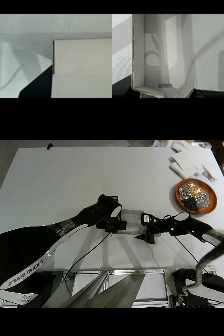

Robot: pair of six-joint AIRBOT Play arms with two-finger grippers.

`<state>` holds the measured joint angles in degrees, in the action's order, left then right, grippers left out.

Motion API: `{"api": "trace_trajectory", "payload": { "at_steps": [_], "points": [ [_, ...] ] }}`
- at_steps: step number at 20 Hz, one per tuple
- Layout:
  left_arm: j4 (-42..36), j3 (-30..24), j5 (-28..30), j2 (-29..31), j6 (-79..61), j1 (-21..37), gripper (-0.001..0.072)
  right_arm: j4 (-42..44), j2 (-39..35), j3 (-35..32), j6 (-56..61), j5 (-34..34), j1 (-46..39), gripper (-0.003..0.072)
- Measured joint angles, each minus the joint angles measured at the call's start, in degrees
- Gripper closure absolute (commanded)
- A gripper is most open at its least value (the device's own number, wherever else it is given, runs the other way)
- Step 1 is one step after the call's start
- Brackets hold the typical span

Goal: Fold the box and place the chain.

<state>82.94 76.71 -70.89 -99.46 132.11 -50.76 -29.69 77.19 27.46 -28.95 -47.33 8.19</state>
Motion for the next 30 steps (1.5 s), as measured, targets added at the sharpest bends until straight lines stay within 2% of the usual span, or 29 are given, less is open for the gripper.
{"api": "trace_trajectory", "payload": {
  "at_steps": [2, 7, 11, 12, 13, 14, 15, 18, 21, 24, 26, 28, 30],
  "points": [
    [-0.13, -0.11, 0.57, -0.07, -0.09, -0.02, 0.0495, -0.04, 0.00, 0.00, -0.20, 0.00, -0.02, 0.0290],
    [-0.81, -0.09, -0.90, 2.80, -4.13, 1.16, 0.0491, -0.09, 0.00, 0.00, -0.20, 0.00, -0.02, 0.0290],
    [-1.73, -0.07, -2.58, 8.48, -10.86, 3.74, 0.0482, -0.09, 0.00, 0.00, -0.07, 0.00, -0.02, 0.0290],
    [-1.97, -0.09, -3.67, 10.34, -13.73, 4.70, 0.0419, -0.07, 0.00, 0.00, -0.07, 0.00, 0.00, 0.0290],
    [-2.80, -0.09, -5.22, 12.48, -17.18, 5.73, 0.0277, -0.07, 0.02, 0.00, -0.07, 0.00, -0.02, 0.0290],
    [-3.54, -0.09, -6.19, 14.51, -21.03, 6.64, 0.0176, -0.07, 0.00, 0.00, -0.07, 0.00, -0.02, 0.0290],
    [-4.17, -0.09, -7.45, 16.57, -25.49, 7.54, 0.0132, -0.07, 0.00, 0.00, -0.07, 0.00, 0.00, 0.0290],
    [-5.66, -0.96, -10.73, 23.41, -42.71, 10.60, 0.0136, -0.07, 0.00, 0.00, -0.07, 0.00, -0.02, 0.0290],
    [-8.70, -5.49, -10.91, 29.16, -63.25, 14.69, 0.0137, -0.07, 0.00, 0.00, -0.07, 0.00, 0.00, 0.0290],
    [-12.33, -13.88, -6.86, 31.95, -83.65, 18.86, 0.0136, -0.07, 0.00, 0.00, -0.07, -0.02, 0.00, 0.0290],
    [-17.55, -20.26, -1.88, 31.69, -96.72, 21.59, 0.0131, -0.07, 0.00, 0.00, -0.07, 0.00, 0.00, 0.0290],
    [-24.81, -25.66, 4.39, 29.51, -110.77, 23.63, 0.0007, -0.07, 0.02, 0.00, -0.07, 0.00, -0.02, 0.0290],
    [-32.33, -28.68, 9.29, 25.99, -123.86, 24.68, 0.0009, -0.07, 0.00, 0.00, -0.07, 0.00, -0.02, 0.0290]
  ]
}}
